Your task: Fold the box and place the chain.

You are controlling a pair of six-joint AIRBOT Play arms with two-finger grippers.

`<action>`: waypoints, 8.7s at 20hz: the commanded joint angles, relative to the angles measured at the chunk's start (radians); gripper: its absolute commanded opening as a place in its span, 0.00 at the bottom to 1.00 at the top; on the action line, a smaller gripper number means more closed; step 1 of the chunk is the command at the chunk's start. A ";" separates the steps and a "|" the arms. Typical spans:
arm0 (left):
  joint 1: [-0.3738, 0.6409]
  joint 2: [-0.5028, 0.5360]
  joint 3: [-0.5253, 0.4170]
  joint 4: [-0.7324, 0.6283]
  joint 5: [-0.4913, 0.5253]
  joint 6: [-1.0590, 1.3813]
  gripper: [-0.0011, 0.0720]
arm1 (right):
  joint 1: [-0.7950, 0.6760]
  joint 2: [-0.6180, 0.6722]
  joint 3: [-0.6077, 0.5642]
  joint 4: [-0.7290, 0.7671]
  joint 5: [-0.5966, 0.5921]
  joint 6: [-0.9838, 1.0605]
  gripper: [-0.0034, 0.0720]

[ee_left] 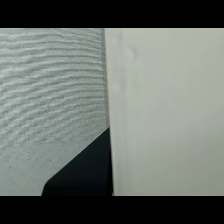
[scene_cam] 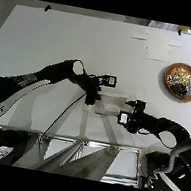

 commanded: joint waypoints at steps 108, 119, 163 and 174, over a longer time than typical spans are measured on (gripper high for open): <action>0.000 -0.001 0.000 -0.001 0.000 0.000 0.03 | -0.395 -0.635 0.206 0.591 0.327 -0.771 0.64; 0.008 0.091 0.000 0.071 -0.027 -0.104 0.74 | -0.395 -0.635 0.206 0.591 0.327 -0.771 0.64; -0.178 0.254 0.000 0.360 0.131 -0.717 0.02 | -0.395 -0.635 0.206 0.591 0.327 -0.771 0.64; -0.108 0.232 -0.142 0.370 -0.067 -0.555 0.02 | -0.395 -0.635 0.206 0.591 0.327 -0.771 0.64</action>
